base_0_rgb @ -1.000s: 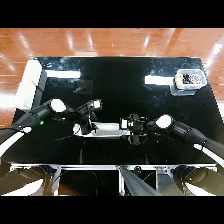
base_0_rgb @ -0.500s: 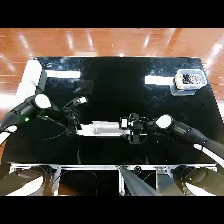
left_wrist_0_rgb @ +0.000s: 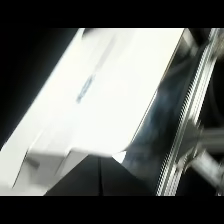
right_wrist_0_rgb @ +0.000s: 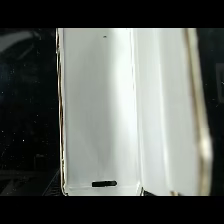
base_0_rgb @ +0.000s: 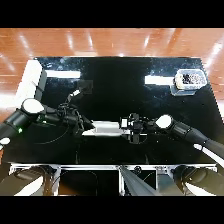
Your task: Fold the box and place the chain.
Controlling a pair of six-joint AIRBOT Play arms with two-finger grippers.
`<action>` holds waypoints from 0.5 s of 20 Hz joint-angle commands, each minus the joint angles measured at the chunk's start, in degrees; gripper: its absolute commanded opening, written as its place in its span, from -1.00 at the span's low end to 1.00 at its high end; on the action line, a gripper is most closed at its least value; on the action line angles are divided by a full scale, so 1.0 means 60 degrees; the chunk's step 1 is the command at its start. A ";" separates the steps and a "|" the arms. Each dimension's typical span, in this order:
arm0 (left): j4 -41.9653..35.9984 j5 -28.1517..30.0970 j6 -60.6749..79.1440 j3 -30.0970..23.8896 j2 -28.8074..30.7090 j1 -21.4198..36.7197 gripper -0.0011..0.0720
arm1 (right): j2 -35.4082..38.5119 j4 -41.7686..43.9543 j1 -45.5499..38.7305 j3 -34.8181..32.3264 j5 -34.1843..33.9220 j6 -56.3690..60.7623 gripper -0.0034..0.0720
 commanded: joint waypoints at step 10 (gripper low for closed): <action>-0.8400 0.2277 0.5304 -0.2681 -0.0080 -0.0579 -0.92 | -0.0004 0.0000 -0.0007 0.0000 0.0004 0.0000 0.58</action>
